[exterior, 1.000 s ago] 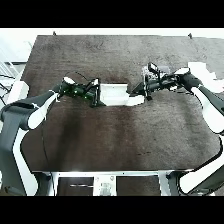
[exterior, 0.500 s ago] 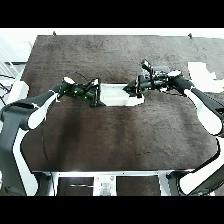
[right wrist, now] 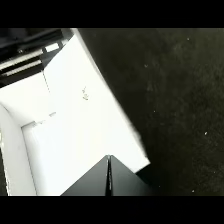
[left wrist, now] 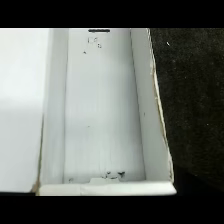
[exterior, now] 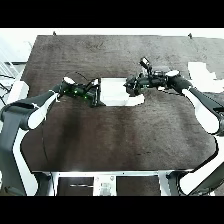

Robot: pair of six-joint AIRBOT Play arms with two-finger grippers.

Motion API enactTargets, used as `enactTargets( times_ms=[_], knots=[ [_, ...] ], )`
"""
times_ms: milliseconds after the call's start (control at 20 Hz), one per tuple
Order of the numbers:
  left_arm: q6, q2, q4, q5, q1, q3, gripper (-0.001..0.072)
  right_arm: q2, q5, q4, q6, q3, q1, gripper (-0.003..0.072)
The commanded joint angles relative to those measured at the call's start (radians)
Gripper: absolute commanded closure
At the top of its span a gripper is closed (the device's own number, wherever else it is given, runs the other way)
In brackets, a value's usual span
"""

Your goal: Fold the box and place the chain.

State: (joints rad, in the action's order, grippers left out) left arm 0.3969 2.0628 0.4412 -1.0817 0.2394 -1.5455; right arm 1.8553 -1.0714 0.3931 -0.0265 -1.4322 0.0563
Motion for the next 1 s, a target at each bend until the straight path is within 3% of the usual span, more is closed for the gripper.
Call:
enactTargets(
  times_ms=[0, 400, 550, 700, 900, 950],
  knots=[
    [0.000, 0.000, 0.000, 0.001, 0.000, 0.000, 0.0302, 0.035, 0.009, 0.084, 0.051, -0.029, 0.019, 0.0675],
    [0.000, 0.000, 0.000, 0.000, 0.000, 0.000, 0.0302, 0.059, 0.008, 0.121, 0.071, -0.051, 0.031, 0.0674],
    [0.000, 0.000, 0.000, 0.000, 0.000, 0.000, 0.0303, 0.052, -0.052, 0.121, 0.071, -0.091, 0.026, 0.0673],
    [0.000, 0.000, 0.000, 0.000, 0.000, 0.000, 0.0302, -0.019, -0.068, 0.132, 0.072, -0.089, 0.007, 0.0674],
    [0.000, 0.000, 0.000, 0.000, 0.000, 0.000, 0.0302, -0.172, -0.066, 0.285, 0.071, 0.006, -0.022, 0.0673],
    [0.000, 0.000, 0.000, 0.000, 0.000, 0.000, 0.0302, -0.190, -0.067, 0.326, 0.070, 0.033, -0.023, 0.0588]
  ],
)
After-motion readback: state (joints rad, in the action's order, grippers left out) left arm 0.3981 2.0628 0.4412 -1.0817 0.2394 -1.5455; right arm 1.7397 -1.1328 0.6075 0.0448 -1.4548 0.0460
